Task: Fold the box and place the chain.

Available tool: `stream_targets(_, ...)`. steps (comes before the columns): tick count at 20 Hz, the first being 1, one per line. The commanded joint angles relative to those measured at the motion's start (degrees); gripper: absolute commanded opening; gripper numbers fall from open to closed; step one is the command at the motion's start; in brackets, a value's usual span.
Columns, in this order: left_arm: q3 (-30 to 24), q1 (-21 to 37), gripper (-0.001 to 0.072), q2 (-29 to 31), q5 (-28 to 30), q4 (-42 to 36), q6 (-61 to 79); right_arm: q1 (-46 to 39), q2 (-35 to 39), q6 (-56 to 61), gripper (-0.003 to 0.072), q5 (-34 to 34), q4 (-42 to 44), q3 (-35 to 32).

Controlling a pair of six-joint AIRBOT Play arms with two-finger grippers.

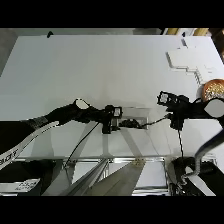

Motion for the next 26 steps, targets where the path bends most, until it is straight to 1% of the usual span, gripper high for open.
stream_targets(1, 0.0, 0.0, 0.0311, 0.02, 0.0, 0.02, 0.02, -1.66, -6.25, -10.67, 0.0221, 0.46, 2.14, 0.15)
stream_targets(4, 0.0, 0.0, 0.0311, 0.02, 0.0, 0.0, 0.02, -1.66, -10.78, -12.44, 0.0221, -0.92, -2.47, 0.15)
stream_targets(6, 0.0, 0.0, 0.0311, 0.02, 0.0, 0.02, 0.02, -1.66, -13.29, -13.11, 0.022, -1.62, -3.19, 0.15)
stream_targets(8, 0.0, 0.0, 0.0311, 0.02, 0.0, 0.0, 0.02, -1.66, -15.19, -15.23, 0.0219, -4.09, -2.56, -0.07)
stream_targets(10, 0.0, 0.0, 0.0311, 0.02, 0.0, 0.0, 0.02, -1.66, -15.54, -19.34, 0.0219, -5.68, -0.63, -1.46)
stream_targets(12, 0.0, 0.0, 0.0311, 0.02, 0.0, 0.02, 0.02, -1.66, -15.54, -24.94, 0.0218, -5.81, 0.87, -3.17)
stream_targets(13, 0.0, 0.0, 0.0311, 0.02, 0.0, 0.02, 0.02, -1.66, -15.54, -26.6, 0.0198, -6.43, 1.64, -3.76)
stream_targets(14, 0.0, 0.0, 0.0311, 0.02, 0.0, 0.0, 0.02, -1.66, -15.54, -27.28, 0.0158, -7.26, 2.29, -3.98)
stream_targets(17, 0.0, 0.0, 0.0311, 0.02, 0.02, 0.0, 0.02, -1.66, -15.54, -27.89, 0.0158, -8.66, 5.01, -4.0)
stream_targets(24, 0.0, 0.0, 0.0311, 0.02, 0.0, 0.02, 0.02, -1.66, -15.54, -27.87, 0.0158, -8.63, 4.13, -4.52)
stream_targets(26, 0.0, 0.0, 0.0311, 0.02, 0.0, 0.0, 0.02, -1.66, -15.54, -27.87, 0.0158, -10.32, 4.13, -5.7)
